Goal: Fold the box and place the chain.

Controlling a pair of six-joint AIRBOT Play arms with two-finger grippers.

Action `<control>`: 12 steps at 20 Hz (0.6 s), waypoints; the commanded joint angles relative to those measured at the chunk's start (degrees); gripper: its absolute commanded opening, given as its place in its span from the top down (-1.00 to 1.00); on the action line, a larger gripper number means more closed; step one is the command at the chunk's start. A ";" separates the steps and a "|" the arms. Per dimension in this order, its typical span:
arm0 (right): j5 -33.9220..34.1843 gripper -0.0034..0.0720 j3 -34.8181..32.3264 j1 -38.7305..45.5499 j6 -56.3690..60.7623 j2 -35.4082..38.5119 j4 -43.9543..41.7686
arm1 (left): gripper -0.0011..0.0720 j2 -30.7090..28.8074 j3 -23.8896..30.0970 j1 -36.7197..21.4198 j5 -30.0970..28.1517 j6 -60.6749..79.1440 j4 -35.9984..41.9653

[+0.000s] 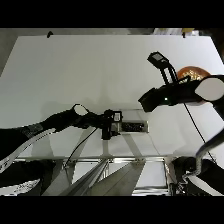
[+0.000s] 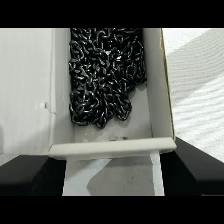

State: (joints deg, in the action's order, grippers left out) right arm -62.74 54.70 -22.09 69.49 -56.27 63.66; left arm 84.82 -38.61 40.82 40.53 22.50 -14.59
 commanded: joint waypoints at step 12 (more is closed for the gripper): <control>-6.34 0.20 -7.48 -10.71 -27.06 -5.70 1.01 | 0.23 0.00 0.00 0.00 0.00 0.00 0.00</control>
